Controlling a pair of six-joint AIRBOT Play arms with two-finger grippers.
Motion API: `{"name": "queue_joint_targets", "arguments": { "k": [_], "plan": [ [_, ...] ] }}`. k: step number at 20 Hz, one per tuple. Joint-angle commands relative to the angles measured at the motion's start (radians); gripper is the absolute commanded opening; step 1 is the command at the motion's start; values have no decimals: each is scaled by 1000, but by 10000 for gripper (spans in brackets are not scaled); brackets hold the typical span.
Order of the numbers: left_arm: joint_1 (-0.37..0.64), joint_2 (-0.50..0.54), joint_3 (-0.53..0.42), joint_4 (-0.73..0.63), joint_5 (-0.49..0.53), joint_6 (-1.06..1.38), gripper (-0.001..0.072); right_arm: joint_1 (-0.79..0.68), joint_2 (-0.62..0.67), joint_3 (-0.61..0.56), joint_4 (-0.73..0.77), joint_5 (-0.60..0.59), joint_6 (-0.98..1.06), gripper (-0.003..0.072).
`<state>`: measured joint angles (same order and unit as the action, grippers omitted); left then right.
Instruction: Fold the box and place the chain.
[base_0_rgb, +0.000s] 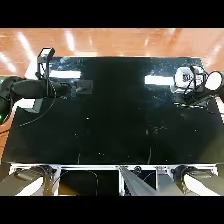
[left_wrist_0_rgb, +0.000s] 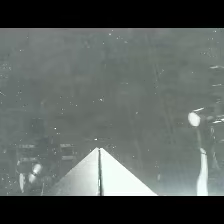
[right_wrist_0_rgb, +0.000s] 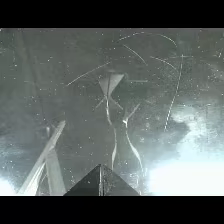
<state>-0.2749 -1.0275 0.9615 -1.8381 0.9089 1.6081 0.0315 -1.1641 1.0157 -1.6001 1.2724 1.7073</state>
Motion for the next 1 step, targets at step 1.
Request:
{"name": "queue_joint_targets", "arguments": {
  "k": [1],
  "plan": [
    [0, -1, 0, 1, -1, 0, 18, 0, 1, 0, -1, 2, 2, 31]
  ]
}}
